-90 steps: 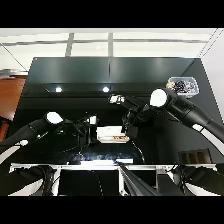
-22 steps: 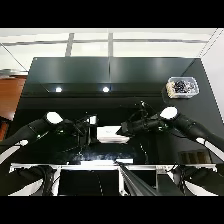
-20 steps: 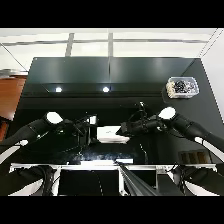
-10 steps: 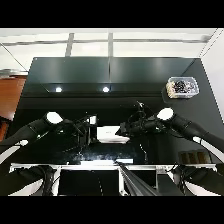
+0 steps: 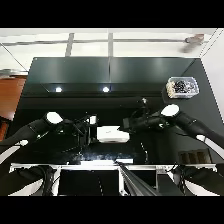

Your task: Fold the box and place the chain.

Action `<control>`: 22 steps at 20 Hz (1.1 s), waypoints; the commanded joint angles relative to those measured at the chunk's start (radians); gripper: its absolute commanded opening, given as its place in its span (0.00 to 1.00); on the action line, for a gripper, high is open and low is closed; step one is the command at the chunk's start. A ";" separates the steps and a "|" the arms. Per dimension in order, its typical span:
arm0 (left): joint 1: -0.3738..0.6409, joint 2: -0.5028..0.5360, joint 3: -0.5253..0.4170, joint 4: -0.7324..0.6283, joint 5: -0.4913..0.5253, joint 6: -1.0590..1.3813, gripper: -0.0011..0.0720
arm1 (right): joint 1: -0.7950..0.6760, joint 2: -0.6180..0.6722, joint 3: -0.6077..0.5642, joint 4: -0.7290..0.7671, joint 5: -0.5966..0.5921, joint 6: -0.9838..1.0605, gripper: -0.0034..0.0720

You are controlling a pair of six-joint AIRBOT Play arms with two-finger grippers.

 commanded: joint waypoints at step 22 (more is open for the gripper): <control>0.002 0.483 0.012 0.331 -0.084 -0.586 1.00 | -0.573 0.250 0.009 -0.097 0.331 -0.039 0.08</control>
